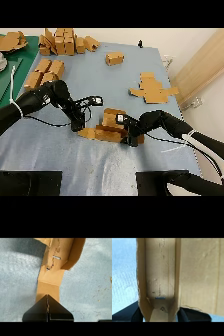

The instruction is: Fold the box.

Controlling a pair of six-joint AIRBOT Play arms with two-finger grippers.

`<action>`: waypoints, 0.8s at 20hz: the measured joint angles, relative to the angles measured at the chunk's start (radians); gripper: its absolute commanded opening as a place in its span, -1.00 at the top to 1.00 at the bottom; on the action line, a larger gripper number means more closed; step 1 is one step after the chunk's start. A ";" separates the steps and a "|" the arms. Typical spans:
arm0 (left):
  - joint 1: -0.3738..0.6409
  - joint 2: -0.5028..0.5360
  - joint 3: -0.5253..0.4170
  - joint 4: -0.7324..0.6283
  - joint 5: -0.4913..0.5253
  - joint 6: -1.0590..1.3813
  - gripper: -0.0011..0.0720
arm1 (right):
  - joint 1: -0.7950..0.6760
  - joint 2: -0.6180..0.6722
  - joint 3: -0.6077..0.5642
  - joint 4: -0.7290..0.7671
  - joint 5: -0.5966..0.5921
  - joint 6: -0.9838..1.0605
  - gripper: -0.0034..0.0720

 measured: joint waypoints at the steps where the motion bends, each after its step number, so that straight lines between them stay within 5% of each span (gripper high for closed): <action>1: 0.000 0.000 0.000 0.000 0.000 0.000 0.94 | 0.000 -0.003 0.001 0.003 0.001 0.000 -0.58; 16: 0.000 0.000 0.000 0.000 0.000 0.000 0.94 | 0.008 0.016 0.000 -0.003 0.024 0.000 -0.58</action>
